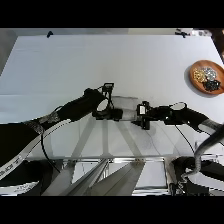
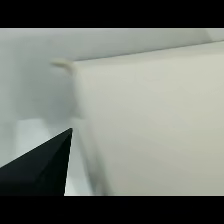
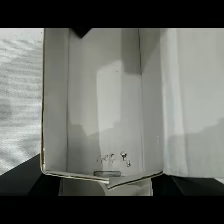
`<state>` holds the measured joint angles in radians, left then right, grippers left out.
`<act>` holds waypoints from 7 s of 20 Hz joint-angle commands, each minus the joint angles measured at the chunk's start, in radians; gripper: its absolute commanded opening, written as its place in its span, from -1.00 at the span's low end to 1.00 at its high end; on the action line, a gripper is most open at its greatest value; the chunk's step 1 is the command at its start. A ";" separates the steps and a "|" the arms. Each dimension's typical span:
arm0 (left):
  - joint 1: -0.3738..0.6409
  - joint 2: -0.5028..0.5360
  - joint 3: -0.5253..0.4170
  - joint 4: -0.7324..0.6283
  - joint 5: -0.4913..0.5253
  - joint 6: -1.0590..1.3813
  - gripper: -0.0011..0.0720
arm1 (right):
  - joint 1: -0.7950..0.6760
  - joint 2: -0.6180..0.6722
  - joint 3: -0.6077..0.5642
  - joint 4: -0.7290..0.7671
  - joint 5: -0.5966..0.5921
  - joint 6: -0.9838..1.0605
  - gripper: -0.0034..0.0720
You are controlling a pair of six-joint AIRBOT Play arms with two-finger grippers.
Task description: Fold the box and place the chain.
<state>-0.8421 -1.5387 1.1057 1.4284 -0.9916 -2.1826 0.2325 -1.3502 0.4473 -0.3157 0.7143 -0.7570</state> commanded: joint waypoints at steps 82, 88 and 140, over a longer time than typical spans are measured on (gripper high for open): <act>0.410 -0.026 -0.281 -0.941 0.084 2.492 0.94 | 0.001 0.000 0.000 0.000 0.000 0.000 0.21; 0.389 -0.034 -0.282 -0.945 0.080 2.493 0.38 | 0.001 0.000 0.000 0.001 0.000 0.000 0.21; 0.360 -0.029 -0.285 -0.852 0.203 2.440 0.94 | 0.001 0.000 0.000 0.000 0.000 0.000 0.21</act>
<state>-0.4812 -1.5665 0.8196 0.5823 -0.8223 0.2028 0.2325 -1.3502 0.4473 -0.3172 0.7143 -0.7589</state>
